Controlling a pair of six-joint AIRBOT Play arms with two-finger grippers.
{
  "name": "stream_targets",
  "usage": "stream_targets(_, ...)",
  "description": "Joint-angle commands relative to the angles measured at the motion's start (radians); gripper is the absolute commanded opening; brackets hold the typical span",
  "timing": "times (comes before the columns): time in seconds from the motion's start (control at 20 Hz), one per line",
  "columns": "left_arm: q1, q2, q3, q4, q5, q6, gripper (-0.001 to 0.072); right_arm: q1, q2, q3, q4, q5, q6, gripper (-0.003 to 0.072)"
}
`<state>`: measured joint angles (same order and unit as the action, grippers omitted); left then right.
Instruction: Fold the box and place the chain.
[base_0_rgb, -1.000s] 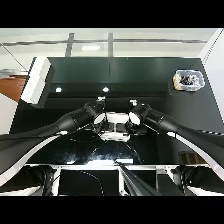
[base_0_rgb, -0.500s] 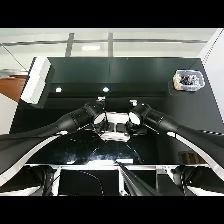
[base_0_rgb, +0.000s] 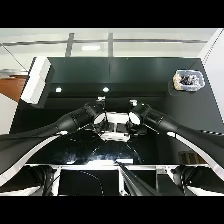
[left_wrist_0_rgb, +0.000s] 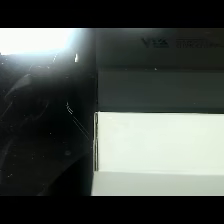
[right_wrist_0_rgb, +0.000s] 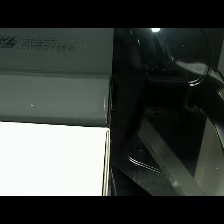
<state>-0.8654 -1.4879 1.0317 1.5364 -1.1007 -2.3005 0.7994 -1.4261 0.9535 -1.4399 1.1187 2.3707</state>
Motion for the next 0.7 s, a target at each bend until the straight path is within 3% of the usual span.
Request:
stream_targets(0.0,0.000,0.000,0.000,0.000,0.000,0.000,0.0032,0.000,0.002,0.000,0.002,0.000,0.000,0.0148)
stream_targets(0.6,0.000,0.000,0.000,0.000,-0.001,0.000,0.0032,0.000,0.003,0.045,-0.024,0.035,-0.011,0.0149)
stream_targets(0.65,0.000,0.000,0.000,0.000,-0.001,0.000,0.0032,0.000,0.003,0.045,-0.024,0.041,-0.011,0.0210)
